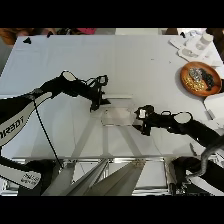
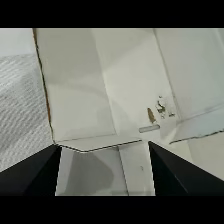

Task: Fold the box and place the chain.

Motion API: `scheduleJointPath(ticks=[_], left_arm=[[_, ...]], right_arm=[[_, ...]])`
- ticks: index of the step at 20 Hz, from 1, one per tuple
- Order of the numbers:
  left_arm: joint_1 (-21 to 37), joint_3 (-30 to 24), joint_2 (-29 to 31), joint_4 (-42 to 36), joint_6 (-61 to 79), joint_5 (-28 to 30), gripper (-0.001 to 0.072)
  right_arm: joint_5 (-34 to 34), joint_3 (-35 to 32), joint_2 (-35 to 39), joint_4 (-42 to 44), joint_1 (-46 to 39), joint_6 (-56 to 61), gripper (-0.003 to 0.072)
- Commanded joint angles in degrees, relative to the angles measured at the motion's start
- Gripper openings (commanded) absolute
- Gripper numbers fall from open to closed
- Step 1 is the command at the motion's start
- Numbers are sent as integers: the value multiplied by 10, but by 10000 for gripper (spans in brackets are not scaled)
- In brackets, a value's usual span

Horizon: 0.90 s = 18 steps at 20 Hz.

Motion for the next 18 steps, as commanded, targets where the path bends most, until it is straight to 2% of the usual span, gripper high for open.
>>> scheduleJointPath(ticks=[1,5,10,12,16,18], left_arm=[[0,0,0,0,0,0,11],[0,0,0,0,0,0,11],[0,0,0,0,0,0,11],[0,0,0,0,0,0,11],[0,0,0,0,0,0,11],[0,0,0,0,0,0,11]], right_arm=[[-1,0,-17,52,0,-41,601],[-52,0,-17,112,0,-30,601],[-62,1,-17,115,0,41,601],[-61,1,-17,115,0,24,601],[-37,2,-18,107,-8,0,601],[10,8,-23,107,-49,-12,601]])
